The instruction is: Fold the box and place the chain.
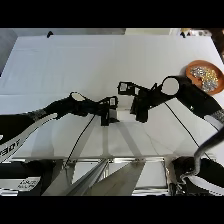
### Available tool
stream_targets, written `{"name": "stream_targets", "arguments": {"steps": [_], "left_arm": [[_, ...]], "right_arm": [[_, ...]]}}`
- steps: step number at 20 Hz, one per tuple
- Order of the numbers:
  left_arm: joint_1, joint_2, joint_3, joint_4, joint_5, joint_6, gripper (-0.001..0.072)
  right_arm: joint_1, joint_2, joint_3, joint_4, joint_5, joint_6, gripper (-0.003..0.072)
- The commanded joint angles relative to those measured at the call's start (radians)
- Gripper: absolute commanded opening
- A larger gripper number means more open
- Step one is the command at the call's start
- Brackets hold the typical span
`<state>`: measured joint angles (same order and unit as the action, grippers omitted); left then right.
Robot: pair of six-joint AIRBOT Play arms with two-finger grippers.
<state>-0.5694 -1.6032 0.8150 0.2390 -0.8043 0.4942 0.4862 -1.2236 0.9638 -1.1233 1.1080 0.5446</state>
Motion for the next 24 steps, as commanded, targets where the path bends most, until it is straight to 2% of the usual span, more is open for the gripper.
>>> {"name": "stream_targets", "arguments": {"steps": [1,5,9,10,11,12,18,20,21,24], "left_arm": [[0.000,0.000,0.000,0.001,0.000,0.002,0.0135],[0.000,0.000,0.000,0.001,0.000,0.002,0.0135],[0.000,0.000,0.000,0.001,0.000,0.002,0.0135],[0.000,0.000,0.000,0.001,0.000,0.002,0.0135],[0.000,0.000,0.000,0.001,0.000,0.002,0.0135],[0.000,0.000,0.000,0.001,0.000,0.002,0.0135],[0.000,0.000,0.000,0.001,0.000,0.002,0.0135],[0.000,0.000,0.000,0.001,0.000,0.002,0.0135],[0.000,0.000,0.000,0.001,0.000,0.002,0.0135],[0.000,0.000,0.000,0.001,0.000,0.002,0.0135]], "right_arm": [[0.001,-0.001,-0.001,-0.006,-0.010,-0.001,0.0043],[0.001,-0.004,-0.015,-0.006,-0.060,0.000,0.0043],[0.001,-0.005,-0.018,0.008,-0.011,0.000,0.0062],[0.001,-0.005,-0.018,0.024,0.011,-0.003,0.0085],[0.001,-0.005,-0.018,0.034,0.028,-0.005,0.0152],[0.001,-0.005,-0.018,0.034,0.034,-0.006,0.0177],[0.001,-0.005,-0.018,0.021,0.032,-0.027,0.0186],[0.001,-0.005,-0.018,0.021,0.033,-0.030,0.0220],[0.001,-0.005,-0.018,0.021,0.033,-0.040,0.0276],[0.001,-0.005,-0.018,0.017,-0.002,-0.058,0.0275]]}}
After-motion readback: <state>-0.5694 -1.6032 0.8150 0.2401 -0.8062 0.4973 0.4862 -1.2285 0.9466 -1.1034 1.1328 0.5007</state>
